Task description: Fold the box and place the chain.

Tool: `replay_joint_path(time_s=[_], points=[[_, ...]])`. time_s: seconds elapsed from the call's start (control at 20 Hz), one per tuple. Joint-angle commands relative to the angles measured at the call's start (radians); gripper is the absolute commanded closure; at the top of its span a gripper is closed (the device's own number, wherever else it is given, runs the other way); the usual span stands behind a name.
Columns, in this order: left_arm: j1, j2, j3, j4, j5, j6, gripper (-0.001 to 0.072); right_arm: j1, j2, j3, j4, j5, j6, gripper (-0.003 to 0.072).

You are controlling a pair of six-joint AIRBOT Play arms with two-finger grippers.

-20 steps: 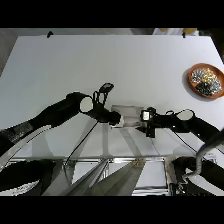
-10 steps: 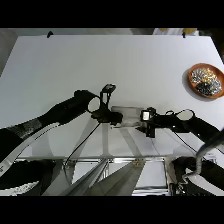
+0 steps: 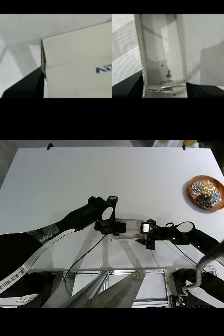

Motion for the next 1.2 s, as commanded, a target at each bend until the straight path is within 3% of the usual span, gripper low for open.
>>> replay_joint_path(time_s=[0.0, 0.6, 0.65, 0.75, 0.85, 1.05, 1.1, 1.15], points=[[-0.003, -0.029, 0.008, 0.016, -0.014, -0.074, 0.0448, 0.000, 0.000, 0.000, 0.000, 0.000, 0.000, 0.0262], [-0.019, -0.061, 0.008, 0.026, -0.007, -0.099, 0.0449, 0.000, 0.000, 0.000, 0.000, 0.000, 0.000, 0.0262], [-0.021, -0.062, 0.008, 0.028, -0.013, -0.099, 0.0468, 0.000, 0.000, 0.000, 0.000, 0.000, 0.000, 0.0262], [-0.021, -0.062, 0.008, 0.036, -0.013, -0.099, 0.0658, 0.000, 0.000, 0.000, 0.000, 0.000, 0.000, 0.0262], [-0.021, -0.062, 0.008, 0.040, -0.013, -0.099, 0.0709, 0.000, 0.000, 0.000, 0.000, 0.000, 0.000, 0.0262], [-0.021, -0.062, 0.008, 0.055, -0.042, -0.098, 0.0695, 0.000, 0.000, 0.000, 0.000, 0.000, 0.000, 0.0262], [-0.021, -0.061, 0.008, 0.056, -0.046, -0.098, 0.0664, 0.000, 0.000, 0.000, 0.000, 0.000, 0.000, 0.0262], [-0.021, -0.060, 0.008, 0.056, -0.050, -0.095, 0.0563, 0.000, 0.000, 0.000, 0.000, 0.000, 0.000, 0.0262]])
